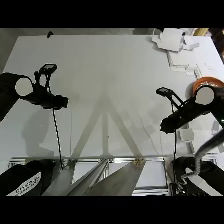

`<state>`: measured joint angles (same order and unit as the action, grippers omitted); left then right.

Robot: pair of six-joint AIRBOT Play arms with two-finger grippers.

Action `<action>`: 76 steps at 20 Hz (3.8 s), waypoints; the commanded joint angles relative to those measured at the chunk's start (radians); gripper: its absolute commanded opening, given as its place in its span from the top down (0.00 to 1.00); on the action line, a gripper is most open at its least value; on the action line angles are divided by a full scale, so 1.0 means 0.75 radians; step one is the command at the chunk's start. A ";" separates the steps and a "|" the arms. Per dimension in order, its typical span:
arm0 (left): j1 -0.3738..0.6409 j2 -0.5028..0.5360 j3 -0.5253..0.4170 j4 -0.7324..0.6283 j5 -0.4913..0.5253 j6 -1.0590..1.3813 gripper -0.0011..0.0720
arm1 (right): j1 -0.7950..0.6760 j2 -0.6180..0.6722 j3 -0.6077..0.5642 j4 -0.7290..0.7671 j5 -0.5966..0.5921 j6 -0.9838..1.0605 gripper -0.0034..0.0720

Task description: Fold the box and place the chain.

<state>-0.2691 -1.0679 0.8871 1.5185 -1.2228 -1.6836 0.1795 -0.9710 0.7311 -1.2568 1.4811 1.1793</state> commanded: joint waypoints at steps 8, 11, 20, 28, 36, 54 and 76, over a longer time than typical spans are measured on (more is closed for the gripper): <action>-0.001 -0.001 -0.001 0.001 0.000 0.001 0.75 | 0.000 0.001 -0.001 -0.008 -0.034 -0.005 0.81; -0.001 -0.001 -0.001 0.001 0.000 0.001 0.75 | 0.000 0.001 -0.001 0.009 -0.204 -0.003 0.82; -0.001 -0.001 -0.001 0.001 -0.001 0.001 0.75 | -0.032 0.001 0.001 -1.247 -0.459 0.257 0.92; -0.001 -0.001 -0.001 0.001 0.000 0.001 0.75 | -0.800 0.001 0.001 -1.209 -0.521 0.401 0.24; -0.001 -0.001 -0.001 0.001 -0.001 0.001 0.75 | -1.230 -0.133 0.000 -1.094 -0.524 0.260 0.25; -0.001 -0.001 -0.001 0.001 -0.001 0.001 0.75 | -0.962 -0.091 0.000 -0.804 -0.286 0.165 0.93; -0.001 -0.001 -0.001 0.001 0.029 0.001 0.75 | -0.016 0.519 -0.419 -0.051 -0.542 0.348 0.92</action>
<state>-0.2691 -1.0679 0.8871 1.5188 -1.2221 -1.6833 0.1364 -0.5888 0.4301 -1.3220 1.1236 1.4277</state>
